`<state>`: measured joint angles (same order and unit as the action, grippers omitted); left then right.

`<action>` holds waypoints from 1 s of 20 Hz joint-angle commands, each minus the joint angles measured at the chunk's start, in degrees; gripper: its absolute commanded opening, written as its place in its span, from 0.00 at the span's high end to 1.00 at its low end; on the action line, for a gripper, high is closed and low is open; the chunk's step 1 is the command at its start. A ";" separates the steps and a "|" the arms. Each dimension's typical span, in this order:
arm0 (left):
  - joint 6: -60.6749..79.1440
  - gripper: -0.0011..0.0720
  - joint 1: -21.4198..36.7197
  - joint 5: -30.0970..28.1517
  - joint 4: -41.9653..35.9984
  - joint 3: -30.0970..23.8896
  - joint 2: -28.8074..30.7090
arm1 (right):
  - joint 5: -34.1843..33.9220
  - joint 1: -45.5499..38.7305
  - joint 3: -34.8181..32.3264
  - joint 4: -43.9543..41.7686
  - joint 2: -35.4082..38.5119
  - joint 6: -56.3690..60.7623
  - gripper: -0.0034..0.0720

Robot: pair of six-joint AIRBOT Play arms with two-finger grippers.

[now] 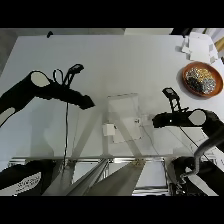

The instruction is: Fold the box and place the chain.

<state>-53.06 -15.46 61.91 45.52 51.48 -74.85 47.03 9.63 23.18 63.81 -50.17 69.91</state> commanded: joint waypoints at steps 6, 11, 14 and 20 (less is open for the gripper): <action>24.81 0.09 -5.55 2.51 -18.56 0.00 -11.65 | 0.07 0.07 -0.04 -0.07 0.04 0.24 0.93; 25.00 0.09 -10.47 -5.84 -18.53 0.00 -13.33 | 0.07 0.07 -0.04 -0.04 0.04 0.22 0.93; 25.00 0.10 -12.52 -8.70 -18.45 0.00 -13.33 | 0.04 0.07 -0.04 -0.04 0.04 0.20 0.93; 24.98 0.16 -12.94 -11.21 -10.91 0.00 -13.33 | 0.04 0.07 -0.04 -0.04 0.04 0.20 0.93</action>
